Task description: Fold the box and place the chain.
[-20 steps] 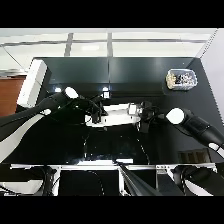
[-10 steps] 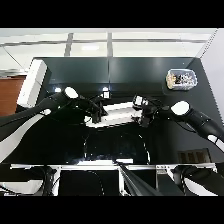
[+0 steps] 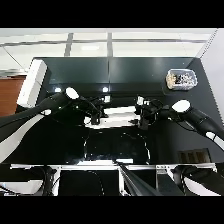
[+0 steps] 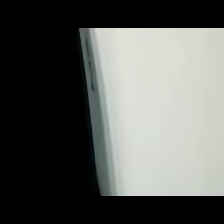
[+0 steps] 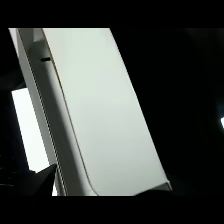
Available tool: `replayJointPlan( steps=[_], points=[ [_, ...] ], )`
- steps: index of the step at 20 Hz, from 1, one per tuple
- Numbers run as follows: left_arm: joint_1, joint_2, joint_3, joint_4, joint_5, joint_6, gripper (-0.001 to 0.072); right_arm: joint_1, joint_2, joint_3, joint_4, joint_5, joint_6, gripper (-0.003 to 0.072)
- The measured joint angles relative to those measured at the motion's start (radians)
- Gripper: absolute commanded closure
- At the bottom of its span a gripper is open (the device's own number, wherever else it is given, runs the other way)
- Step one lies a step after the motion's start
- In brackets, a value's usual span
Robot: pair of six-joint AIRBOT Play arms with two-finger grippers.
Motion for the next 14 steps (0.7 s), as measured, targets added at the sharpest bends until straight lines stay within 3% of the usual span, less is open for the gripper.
replayJointPlan(
  steps=[14],
  points=[
    [-0.001, 0.0, 0.0, -0.005, -0.002, 0.005, 0.068, 0.024, -0.125, -0.008, -0.074, 0.005, -0.11, 0.0033]
  ],
)
